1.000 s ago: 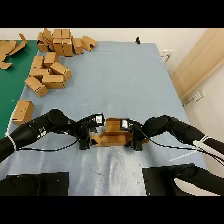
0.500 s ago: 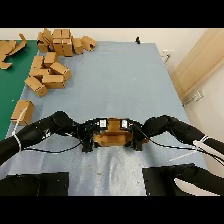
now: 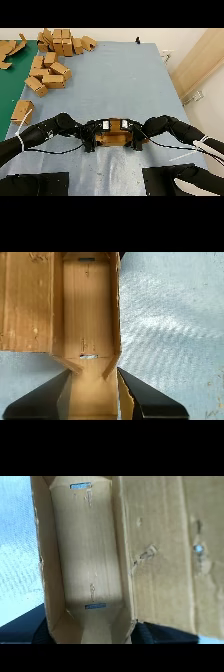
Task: Fold the box.
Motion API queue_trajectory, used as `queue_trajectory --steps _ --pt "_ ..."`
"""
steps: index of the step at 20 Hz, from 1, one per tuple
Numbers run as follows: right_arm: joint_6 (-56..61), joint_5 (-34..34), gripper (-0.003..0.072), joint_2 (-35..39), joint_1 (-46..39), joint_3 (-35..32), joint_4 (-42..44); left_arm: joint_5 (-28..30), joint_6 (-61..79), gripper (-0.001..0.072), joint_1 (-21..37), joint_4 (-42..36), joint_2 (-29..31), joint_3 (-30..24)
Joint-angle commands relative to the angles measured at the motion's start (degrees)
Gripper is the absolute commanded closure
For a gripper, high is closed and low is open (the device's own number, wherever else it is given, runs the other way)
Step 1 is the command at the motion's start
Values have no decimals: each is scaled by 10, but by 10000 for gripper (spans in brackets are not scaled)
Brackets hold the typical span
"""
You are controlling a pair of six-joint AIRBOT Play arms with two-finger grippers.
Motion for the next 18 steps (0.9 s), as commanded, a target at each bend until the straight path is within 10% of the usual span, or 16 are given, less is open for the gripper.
queue_trajectory --steps 1,3,13,14,18 --pt "0 0 191 0 0 0 0 17 0 313 -2 0 -1 0" --pt "0 0 191 0 0 0 0 19 1 546 -2 0 -1 0" --pt "0 0 191 0 0 0 0 34 1 557 -20 0 -1 1" --pt "0 0 191 0 0 0 0 37 2 699 -20 0 -1 1" --pt "0 0 190 0 0 0 0 52 2 698 -32 0 -1 1"
